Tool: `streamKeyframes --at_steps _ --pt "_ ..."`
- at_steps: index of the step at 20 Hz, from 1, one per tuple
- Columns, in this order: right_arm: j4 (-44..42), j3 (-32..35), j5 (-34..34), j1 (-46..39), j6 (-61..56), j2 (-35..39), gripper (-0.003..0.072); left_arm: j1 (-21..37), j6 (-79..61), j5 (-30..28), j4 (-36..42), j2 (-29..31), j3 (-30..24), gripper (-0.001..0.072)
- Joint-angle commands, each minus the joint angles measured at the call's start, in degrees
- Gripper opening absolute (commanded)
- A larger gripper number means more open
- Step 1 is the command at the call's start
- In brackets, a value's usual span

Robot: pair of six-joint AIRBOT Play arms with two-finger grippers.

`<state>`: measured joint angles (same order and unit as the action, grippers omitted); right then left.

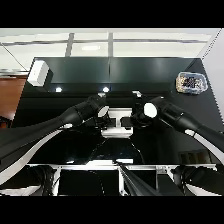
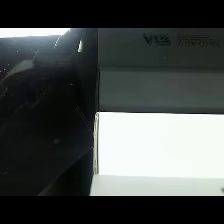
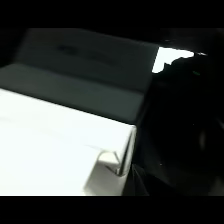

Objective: Fold the box and place the chain.

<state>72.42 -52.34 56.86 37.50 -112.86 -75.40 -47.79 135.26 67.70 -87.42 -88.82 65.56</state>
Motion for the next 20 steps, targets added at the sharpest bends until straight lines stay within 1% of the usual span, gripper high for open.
streamKeyframes --at_steps 1,3,9,10,11,17,18,19,20 --pt "7.6 -2.2 2.1 2.5 -9.5 -2.6 0.0397 0.1 0.0 -0.1 -0.1 0.0 0.0 0.0026" --pt "7.3 -2.2 2.0 2.6 -11.9 -3.8 0.0397 0.1 0.0 -0.1 -0.2 0.0 0.0 0.0026" --pt "6.2 -2.2 2.4 2.6 -13.2 -5.7 0.0397 0.1 0.0 -0.1 -0.2 0.0 0.0 0.0026" --pt "5.6 -2.2 2.1 2.6 -13.2 -6.0 0.0376 0.1 0.0 -0.1 -0.2 0.0 0.0 0.0027" --pt "5.6 -2.2 2.1 2.6 -13.2 -6.0 0.0301 0.1 0.0 -0.2 -0.2 0.0 0.0 0.0027" --pt "5.5 -2.2 2.2 3.1 -14.1 -6.1 0.0299 0.0 0.0 -0.1 -0.2 0.0 0.0 0.0026" --pt "5.4 -2.2 2.2 3.2 -13.9 -6.1 0.0111 0.1 0.0 -0.1 -0.2 0.0 0.0 0.0026" --pt "5.4 -2.2 2.2 3.3 -13.3 -6.1 0.0016 0.1 0.0 -0.1 -0.2 0.0 0.0 0.0027" --pt "5.2 -2.2 2.2 3.3 -13.3 -6.1 0.0015 0.1 0.0 -0.1 -0.2 0.0 0.0 0.0027"
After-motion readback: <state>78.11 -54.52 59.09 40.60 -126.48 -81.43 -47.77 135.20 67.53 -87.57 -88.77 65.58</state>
